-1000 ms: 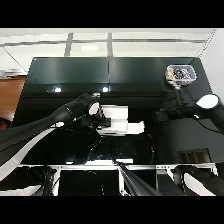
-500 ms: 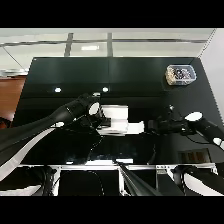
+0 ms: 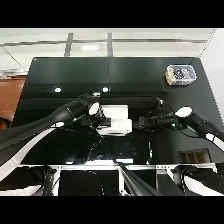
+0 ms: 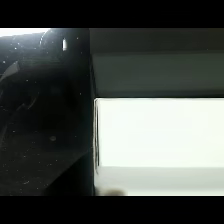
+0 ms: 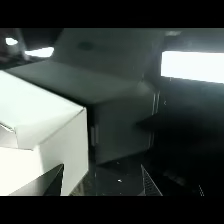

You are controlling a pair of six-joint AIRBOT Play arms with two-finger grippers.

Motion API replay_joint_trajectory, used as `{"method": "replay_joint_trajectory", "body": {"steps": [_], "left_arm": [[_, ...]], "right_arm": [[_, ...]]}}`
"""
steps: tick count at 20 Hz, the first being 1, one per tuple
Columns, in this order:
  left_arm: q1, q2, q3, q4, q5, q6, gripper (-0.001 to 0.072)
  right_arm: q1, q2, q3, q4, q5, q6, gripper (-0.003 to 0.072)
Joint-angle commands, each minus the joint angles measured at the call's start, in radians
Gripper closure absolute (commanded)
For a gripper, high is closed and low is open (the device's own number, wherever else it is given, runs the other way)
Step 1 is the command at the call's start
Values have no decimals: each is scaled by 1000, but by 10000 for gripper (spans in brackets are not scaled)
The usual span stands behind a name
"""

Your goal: Fold the box and place the chain.

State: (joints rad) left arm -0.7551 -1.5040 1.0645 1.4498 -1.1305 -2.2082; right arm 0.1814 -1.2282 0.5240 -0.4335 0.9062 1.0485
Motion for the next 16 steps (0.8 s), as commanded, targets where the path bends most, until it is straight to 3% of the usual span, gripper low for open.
{"method": "replay_joint_trajectory", "body": {"steps": [1, 6, 7, 8, 12, 16], "left_arm": [[0, 0, 0, 0, 0, 0, 684], [0, 0, 0, -1, 0, 0, 684], [0, 0, 0, -1, 0, 0, 684], [0, 0, 0, -1, 0, 0, 684], [0, 0, 0, -1, 0, 0, 684], [0, 0, 0, -2, 0, 0, 684]], "right_arm": [[19, -1, 64, 11, 77, -13, 122], [75, -1, 113, 16, 71, -4, 144], [84, -1, 115, 14, 61, 8, 185], [93, -1, 116, 11, 51, 18, 276], [141, -1, 118, -8, 19, 69, 283], [192, -1, 157, -169, 8, 207, 284]]}}
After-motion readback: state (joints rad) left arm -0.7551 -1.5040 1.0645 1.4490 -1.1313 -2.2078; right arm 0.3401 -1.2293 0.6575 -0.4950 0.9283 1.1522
